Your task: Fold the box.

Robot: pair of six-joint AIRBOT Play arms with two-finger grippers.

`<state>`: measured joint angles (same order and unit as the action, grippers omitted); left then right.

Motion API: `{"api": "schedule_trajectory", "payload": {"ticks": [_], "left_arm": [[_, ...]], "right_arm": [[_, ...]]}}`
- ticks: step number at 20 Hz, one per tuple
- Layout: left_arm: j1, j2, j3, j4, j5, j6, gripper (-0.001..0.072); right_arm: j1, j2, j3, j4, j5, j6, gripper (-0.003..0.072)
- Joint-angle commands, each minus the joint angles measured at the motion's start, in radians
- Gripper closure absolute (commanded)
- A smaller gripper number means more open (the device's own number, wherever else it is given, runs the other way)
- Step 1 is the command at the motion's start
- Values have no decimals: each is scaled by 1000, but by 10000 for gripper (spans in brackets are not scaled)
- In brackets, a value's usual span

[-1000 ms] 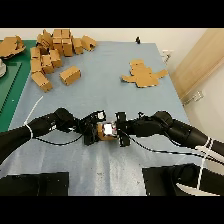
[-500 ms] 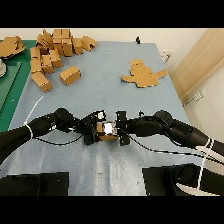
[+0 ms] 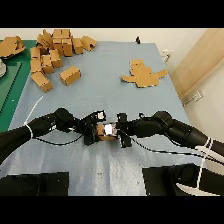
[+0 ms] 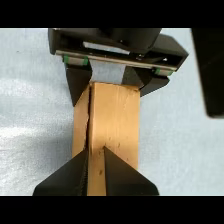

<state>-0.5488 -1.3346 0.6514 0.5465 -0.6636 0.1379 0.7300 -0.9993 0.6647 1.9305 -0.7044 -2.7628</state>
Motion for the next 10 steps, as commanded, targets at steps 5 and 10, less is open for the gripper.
{"api": "schedule_trajectory", "payload": {"ticks": [5, 10], "left_arm": [[0, 0, 0, 0, 0, 0, 190], [0, 0, 0, 0, 0, 0, 190]], "right_arm": [[5, -24, -5, 3, -19, 60, 540], [7, 177, 0, -53, -58, 324, 512]]}}
